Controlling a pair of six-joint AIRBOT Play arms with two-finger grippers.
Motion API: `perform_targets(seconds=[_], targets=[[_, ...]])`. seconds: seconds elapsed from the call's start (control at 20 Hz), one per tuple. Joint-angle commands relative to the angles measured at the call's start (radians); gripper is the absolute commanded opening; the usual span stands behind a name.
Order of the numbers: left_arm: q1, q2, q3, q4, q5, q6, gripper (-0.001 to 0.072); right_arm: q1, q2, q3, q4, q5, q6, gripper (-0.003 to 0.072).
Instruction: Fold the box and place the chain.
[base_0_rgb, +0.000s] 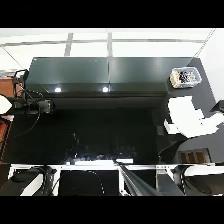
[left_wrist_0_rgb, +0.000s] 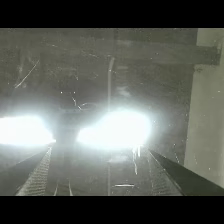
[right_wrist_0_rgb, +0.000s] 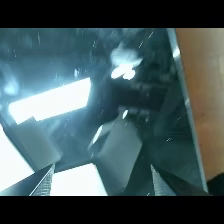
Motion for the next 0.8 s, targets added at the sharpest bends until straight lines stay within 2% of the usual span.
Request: perform_targets(seconds=[0.0,0.05,0.15,0.2,0.25,0.3,0.35,0.45,0.5,0.75], targets=[[0.000,-0.004,0.001,-0.001,0.016,-0.001,0.0710,0.006,-0.019,0.000,-0.019,0.083,0.003,0.0681],[0.000,-0.004,0.001,-0.001,0.016,-0.001,0.0710,0.006,-0.018,-0.011,-0.014,0.097,0.005,0.0492],[0.000,-0.003,0.001,-0.001,-0.006,-0.001,0.0710,0.005,-0.002,-0.045,-0.018,0.095,0.004,0.0444],[0.000,-0.003,0.001,-0.001,-0.018,-0.001,0.0711,0.005,0.011,-0.053,-0.022,0.092,-0.003,0.0287],[0.000,-0.003,0.001,0.002,-0.019,-0.001,0.0711,0.005,0.023,-0.053,-0.021,0.085,-0.006,0.0231],[0.000,-0.003,0.001,0.002,-0.018,-0.001,0.0711,0.005,0.038,-0.053,-0.021,0.081,-0.008,0.0222],[0.000,-0.003,0.001,0.002,-0.014,-0.001,0.0710,0.005,0.053,-0.053,-0.023,0.078,-0.011,0.0148],[0.000,-0.003,0.001,0.002,-0.011,-0.001,0.0710,0.005,0.081,-0.053,-0.023,0.081,-0.013,0.0116],[0.000,-0.003,0.001,0.002,-0.011,-0.001,0.0711,0.006,0.094,-0.053,-0.021,0.086,-0.013,0.0018],[0.000,-0.004,0.001,0.026,0.008,0.000,0.0711,0.008,0.223,-0.159,0.048,0.068,-0.014,0.0017]])
